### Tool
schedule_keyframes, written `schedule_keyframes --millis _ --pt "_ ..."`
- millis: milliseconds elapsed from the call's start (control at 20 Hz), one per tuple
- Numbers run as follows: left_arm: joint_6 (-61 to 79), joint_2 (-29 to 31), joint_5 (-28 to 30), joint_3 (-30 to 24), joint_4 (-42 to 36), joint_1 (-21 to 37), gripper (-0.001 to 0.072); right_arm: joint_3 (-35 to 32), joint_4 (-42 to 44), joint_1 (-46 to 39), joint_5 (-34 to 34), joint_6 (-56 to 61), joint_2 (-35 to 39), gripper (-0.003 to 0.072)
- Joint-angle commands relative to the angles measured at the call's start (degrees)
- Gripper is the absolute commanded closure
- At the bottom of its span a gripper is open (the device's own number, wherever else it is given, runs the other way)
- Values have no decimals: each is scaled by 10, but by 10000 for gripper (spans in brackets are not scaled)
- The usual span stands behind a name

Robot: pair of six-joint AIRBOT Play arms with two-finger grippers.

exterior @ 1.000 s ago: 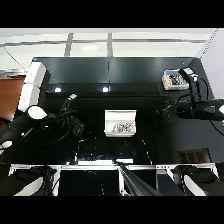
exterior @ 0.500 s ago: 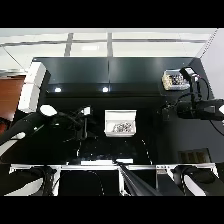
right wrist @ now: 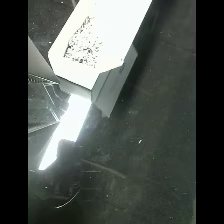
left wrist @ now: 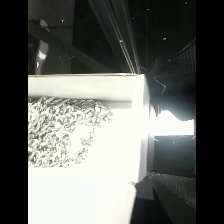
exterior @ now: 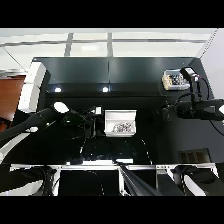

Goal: Fold the box and place the chain.

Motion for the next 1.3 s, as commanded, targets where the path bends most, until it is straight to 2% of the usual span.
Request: schedule_keyframes --millis 0,300,750,850,1000,1050,1100,1150,1200,1250 --pt "-23 -9 14 10 5 -7 -1 1 0 0 0 0 0 413" --pt "-21 -12 18 14 18 -24 -1 1 0 0 0 0 0 413" --pt "-29 -12 57 15 36 -54 2 0 1 8 -23 0 -1 413" --pt "-37 -12 68 15 31 -53 2 -4 2 24 -40 0 -6 413" --pt "-37 -12 69 16 31 -54 6 -31 9 60 -107 5 -18 413" --pt "-37 -12 69 16 31 -54 62 -46 17 72 -145 15 -24 413" --pt "-36 -12 69 16 32 -56 177 -59 22 83 -190 37 -31 412" --pt "-34 -12 69 16 32 -57 242 -64 27 92 -231 65 -42 365" --pt "-35 -12 70 16 32 -59 253 -64 34 99 -265 92 -56 17" --pt "-35 -12 71 16 34 -61 296 -64 57 102 -296 96 -71 -17"
